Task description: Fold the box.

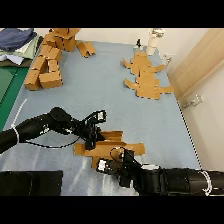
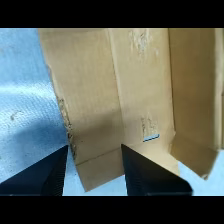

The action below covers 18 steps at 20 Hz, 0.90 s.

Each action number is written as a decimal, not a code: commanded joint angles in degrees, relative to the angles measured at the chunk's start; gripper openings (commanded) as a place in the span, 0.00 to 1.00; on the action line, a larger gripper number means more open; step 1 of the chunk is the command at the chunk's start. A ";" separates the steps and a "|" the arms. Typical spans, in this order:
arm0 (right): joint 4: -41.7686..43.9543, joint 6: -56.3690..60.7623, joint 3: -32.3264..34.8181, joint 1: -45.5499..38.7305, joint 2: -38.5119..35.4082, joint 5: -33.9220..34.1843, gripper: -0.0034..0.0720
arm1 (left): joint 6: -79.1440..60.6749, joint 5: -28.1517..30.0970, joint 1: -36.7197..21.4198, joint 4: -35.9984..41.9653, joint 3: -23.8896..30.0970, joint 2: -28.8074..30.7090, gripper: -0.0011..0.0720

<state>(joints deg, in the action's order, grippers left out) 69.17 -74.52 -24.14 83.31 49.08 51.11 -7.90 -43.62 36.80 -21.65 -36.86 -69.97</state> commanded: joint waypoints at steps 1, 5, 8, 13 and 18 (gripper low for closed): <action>-2.78 1.53 -0.70 0.04 0.35 0.46 0.74 | -0.02 0.04 0.00 0.00 0.02 -0.02 0.03; -4.20 1.64 -2.71 0.04 -2.23 0.83 0.74 | -0.02 0.02 0.00 0.00 0.02 -0.02 0.03; -9.70 6.86 -2.86 -0.11 -2.62 1.68 0.74 | -0.02 0.04 0.00 0.00 0.02 -0.02 0.03; -13.68 18.69 -2.86 -0.13 -2.60 1.68 0.74 | -0.02 0.04 0.00 0.00 0.02 -0.02 0.03; -13.40 18.67 -2.80 -0.13 -2.60 4.72 0.74 | -0.02 0.04 0.00 0.00 0.02 -0.02 0.03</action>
<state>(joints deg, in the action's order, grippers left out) 56.29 -57.23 -26.94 83.18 46.52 54.00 -7.90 -43.59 36.80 -21.63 -36.86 -69.97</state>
